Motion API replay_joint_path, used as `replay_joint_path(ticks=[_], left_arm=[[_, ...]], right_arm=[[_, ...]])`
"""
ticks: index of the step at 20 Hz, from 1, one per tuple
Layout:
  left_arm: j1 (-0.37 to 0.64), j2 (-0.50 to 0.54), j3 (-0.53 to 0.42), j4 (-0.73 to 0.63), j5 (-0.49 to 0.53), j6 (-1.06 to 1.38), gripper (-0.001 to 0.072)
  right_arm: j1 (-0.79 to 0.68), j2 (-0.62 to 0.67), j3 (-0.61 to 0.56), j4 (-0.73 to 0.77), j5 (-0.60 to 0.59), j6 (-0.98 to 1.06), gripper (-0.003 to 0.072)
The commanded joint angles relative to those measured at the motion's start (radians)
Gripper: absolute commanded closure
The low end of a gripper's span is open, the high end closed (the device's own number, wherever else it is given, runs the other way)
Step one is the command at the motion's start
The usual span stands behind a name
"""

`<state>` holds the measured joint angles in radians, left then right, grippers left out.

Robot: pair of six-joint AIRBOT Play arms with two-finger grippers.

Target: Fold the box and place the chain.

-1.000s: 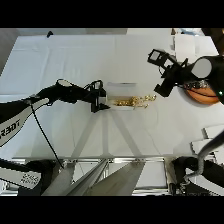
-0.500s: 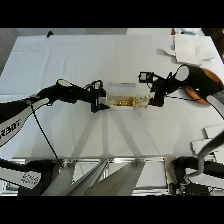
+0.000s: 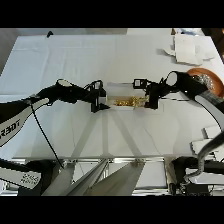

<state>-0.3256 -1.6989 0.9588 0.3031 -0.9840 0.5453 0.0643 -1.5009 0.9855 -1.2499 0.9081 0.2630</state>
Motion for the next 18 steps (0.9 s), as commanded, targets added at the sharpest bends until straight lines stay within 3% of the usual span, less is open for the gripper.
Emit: replay_joint_path(ticks=[1,2,4,5,6,7,12,18], left_arm=[[0.0,0.0,0.001,0.0,0.0,0.0,0.0342],[0.0,0.0,0.001,0.0,0.0,0.0,0.0342],[0.0,0.0,0.001,0.0,0.0,0.0,0.0342],[0.0,0.0,0.001,0.0,0.0,0.0,0.0342],[0.0,0.0,0.001,0.0,0.0,0.0,0.0342],[0.0,0.0,0.001,0.0,0.0,0.0,0.0342],[0.0,0.0,0.001,0.0,0.0,0.0,0.0342],[0.0,0.0,0.001,0.0,0.0,0.0,0.0342]], right_arm=[[0.022,-0.039,-0.001,-0.027,-0.008,0.08,0.0074],[0.024,-0.046,-0.001,-0.058,0.017,0.113,0.0148],[0.024,-0.049,-0.001,-0.116,0.058,0.143,0.0208],[0.024,-0.049,-0.001,-0.127,0.077,0.16,0.0342],[0.024,-0.049,-0.001,-0.127,0.099,0.16,0.0531],[0.024,-0.049,-0.001,-0.126,0.12,0.161,0.0656],[0.024,-0.028,-0.001,-0.126,0.151,0.291,0.0671],[0.024,0.132,-0.001,-0.05,0.126,0.343,0.0672]])
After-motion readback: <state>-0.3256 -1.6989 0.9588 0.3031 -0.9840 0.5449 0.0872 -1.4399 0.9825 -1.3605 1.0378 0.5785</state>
